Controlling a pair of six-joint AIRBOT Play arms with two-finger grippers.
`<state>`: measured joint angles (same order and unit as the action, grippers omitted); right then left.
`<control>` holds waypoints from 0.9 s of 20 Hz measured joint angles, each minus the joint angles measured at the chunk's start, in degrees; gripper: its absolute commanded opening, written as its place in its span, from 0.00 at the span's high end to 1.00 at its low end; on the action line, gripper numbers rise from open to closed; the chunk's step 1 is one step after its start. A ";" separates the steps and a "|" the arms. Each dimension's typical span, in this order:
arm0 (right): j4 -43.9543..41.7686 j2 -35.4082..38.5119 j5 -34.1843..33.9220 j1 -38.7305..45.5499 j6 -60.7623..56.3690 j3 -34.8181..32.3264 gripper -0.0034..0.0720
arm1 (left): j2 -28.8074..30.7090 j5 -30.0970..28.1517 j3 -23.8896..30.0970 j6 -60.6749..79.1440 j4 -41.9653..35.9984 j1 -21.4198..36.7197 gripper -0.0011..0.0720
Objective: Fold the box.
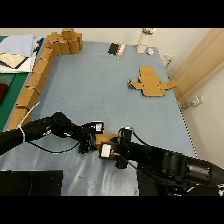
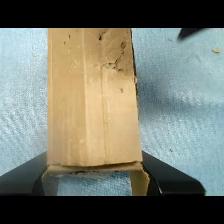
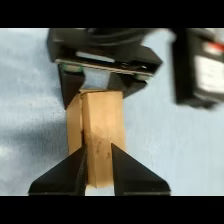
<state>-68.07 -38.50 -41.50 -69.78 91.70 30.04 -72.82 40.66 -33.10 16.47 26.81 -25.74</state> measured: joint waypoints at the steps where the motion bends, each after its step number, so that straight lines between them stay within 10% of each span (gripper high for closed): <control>1: -1.07 2.10 -2.16 0.00 -5.77 0.07 0.95 | 0.00 0.00 0.00 0.00 0.00 0.00 0.38; 5: -12.48 7.91 -5.27 -0.02 -31.17 -4.76 0.95 | 0.00 -0.02 -0.02 0.00 0.00 0.00 0.38; 13: -27.71 0.37 40.68 6.78 -52.00 -17.35 0.95 | 0.00 -0.02 -0.02 -0.02 0.00 0.00 0.38; 18: -29.24 -2.14 47.39 10.93 -54.14 -18.01 0.95 | 0.00 -0.02 0.00 -0.02 0.00 0.00 0.38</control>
<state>-97.32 -40.64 5.89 -58.85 37.56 12.03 -72.82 40.64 -33.10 16.45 26.81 -25.74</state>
